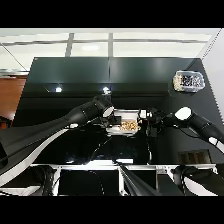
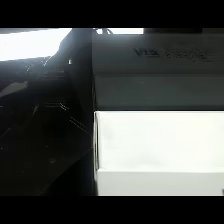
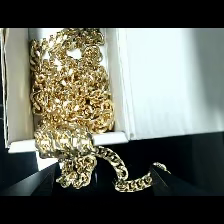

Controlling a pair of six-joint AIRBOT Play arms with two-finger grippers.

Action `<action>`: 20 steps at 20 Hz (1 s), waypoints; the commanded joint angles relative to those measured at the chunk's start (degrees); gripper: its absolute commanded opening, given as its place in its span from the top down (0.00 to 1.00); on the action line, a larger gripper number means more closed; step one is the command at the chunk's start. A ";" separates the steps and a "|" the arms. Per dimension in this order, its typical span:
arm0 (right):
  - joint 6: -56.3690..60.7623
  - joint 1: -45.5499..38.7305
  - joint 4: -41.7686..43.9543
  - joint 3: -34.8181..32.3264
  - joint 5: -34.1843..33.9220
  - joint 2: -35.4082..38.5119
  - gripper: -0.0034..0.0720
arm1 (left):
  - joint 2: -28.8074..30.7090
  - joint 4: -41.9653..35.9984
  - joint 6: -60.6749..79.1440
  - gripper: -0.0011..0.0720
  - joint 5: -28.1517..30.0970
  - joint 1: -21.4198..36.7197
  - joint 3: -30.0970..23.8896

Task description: Fold the box and place the chain.

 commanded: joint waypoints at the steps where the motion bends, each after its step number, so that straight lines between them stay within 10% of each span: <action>1: -0.20 0.07 0.00 -0.04 -0.44 -1.05 0.01 | 0.00 0.02 0.02 0.95 0.04 0.04 0.00; 20: 1.57 0.07 -0.44 -0.15 0.37 -1.62 0.15 | 0.00 0.00 0.02 0.95 0.02 0.04 0.00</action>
